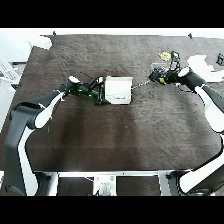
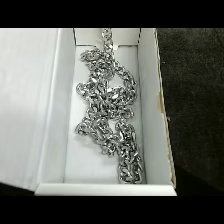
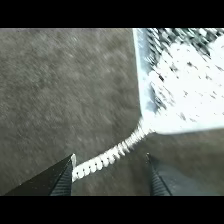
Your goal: Fold the box and place the chain.
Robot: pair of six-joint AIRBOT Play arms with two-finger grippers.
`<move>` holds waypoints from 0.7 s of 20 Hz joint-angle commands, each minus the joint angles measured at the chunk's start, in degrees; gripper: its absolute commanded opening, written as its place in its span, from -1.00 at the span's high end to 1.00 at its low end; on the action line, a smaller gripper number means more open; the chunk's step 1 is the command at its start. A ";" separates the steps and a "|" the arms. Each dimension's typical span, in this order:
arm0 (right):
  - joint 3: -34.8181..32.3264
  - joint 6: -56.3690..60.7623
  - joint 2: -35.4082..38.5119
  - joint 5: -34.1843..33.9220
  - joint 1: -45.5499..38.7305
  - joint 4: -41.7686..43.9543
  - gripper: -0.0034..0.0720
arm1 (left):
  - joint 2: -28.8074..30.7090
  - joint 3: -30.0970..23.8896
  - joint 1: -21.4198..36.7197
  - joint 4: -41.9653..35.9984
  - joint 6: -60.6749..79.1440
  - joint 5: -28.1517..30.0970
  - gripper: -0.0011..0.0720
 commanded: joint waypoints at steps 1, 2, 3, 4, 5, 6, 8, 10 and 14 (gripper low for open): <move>4.81 -4.63 -4.35 1.60 -0.85 4.85 -0.51 | 0.02 0.02 0.04 0.02 0.02 0.00 0.01; 5.11 -4.66 -4.74 1.81 -1.38 5.27 -0.51 | 0.02 0.02 0.04 0.02 0.02 -0.02 0.01; 5.20 -4.68 -5.03 1.84 -1.92 5.38 -0.51 | 0.02 0.02 0.04 0.02 0.02 -0.04 0.01; 5.20 -4.66 -5.33 2.01 -2.69 5.40 -0.49 | 0.02 0.02 0.04 0.02 0.04 -0.02 0.01; 5.20 -4.66 -5.75 2.08 -3.28 5.40 -0.40 | 0.02 0.02 0.04 0.02 0.04 -0.02 0.01; 5.22 -4.68 -6.32 1.97 -3.74 5.66 -0.29 | 0.02 0.02 0.04 0.02 0.02 -0.02 0.01; 5.70 -5.88 -7.80 1.84 -4.13 6.99 -0.02 | 0.02 0.02 0.04 0.02 0.02 -0.02 0.01; 7.04 -9.64 -8.59 1.92 -4.07 11.15 0.07 | 0.02 0.02 0.04 0.02 0.04 0.00 0.01; 8.46 -11.93 -8.52 2.47 -4.07 13.14 0.90 | 0.02 0.02 0.04 0.02 0.04 0.00 0.01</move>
